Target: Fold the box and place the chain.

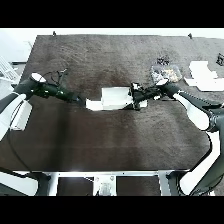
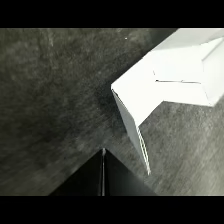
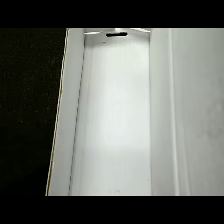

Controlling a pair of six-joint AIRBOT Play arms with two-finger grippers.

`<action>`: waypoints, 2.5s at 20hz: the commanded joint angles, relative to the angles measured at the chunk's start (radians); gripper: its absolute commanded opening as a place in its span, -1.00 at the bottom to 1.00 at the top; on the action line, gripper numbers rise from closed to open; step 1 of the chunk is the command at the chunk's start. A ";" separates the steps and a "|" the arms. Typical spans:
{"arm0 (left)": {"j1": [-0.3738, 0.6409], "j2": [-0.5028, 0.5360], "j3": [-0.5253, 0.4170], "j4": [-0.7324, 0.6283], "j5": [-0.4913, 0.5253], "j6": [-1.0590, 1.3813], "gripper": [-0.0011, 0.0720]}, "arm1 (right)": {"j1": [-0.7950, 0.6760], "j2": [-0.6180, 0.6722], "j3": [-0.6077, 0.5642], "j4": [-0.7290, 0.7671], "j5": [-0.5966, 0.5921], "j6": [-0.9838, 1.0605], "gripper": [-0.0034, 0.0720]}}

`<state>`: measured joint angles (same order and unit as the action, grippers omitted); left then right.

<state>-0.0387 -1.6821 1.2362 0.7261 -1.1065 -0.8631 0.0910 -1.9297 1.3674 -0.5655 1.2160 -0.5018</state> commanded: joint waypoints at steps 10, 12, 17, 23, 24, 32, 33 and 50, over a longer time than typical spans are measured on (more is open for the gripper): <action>-0.114 -0.120 -0.005 -0.090 0.060 -0.096 -0.92 | 0.000 0.000 0.000 0.000 0.000 0.000 0.55; -0.125 -0.120 -0.005 -0.154 0.062 -0.061 -0.91 | 0.000 0.000 0.000 0.000 0.000 0.000 0.55; -0.125 -0.120 0.037 -0.237 -0.008 -0.018 -0.87 | 0.000 0.000 0.000 0.000 0.000 0.000 0.55; -0.125 -0.120 0.049 -0.257 -0.027 -0.017 -0.31 | 0.000 0.000 0.000 0.000 0.000 0.000 0.55; -0.125 -0.120 0.049 -0.272 -0.034 -0.005 -0.31 | 0.000 0.000 0.000 0.000 0.000 0.000 0.55; -0.125 -0.120 0.049 -0.313 -0.070 0.007 -0.05 | 0.000 0.000 0.000 0.000 0.000 0.000 0.55; -0.125 -0.120 0.049 -0.324 -0.080 0.008 -0.05 | 0.000 0.000 0.000 0.000 0.000 0.000 0.55; -0.126 -0.120 0.049 -0.349 -0.009 -0.027 -0.05 | 0.000 0.000 0.000 0.000 0.000 0.000 0.55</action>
<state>-0.1638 -1.8019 1.2842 0.3775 -1.1507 -0.8795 0.0910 -1.9297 1.3670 -0.5655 1.2160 -0.5018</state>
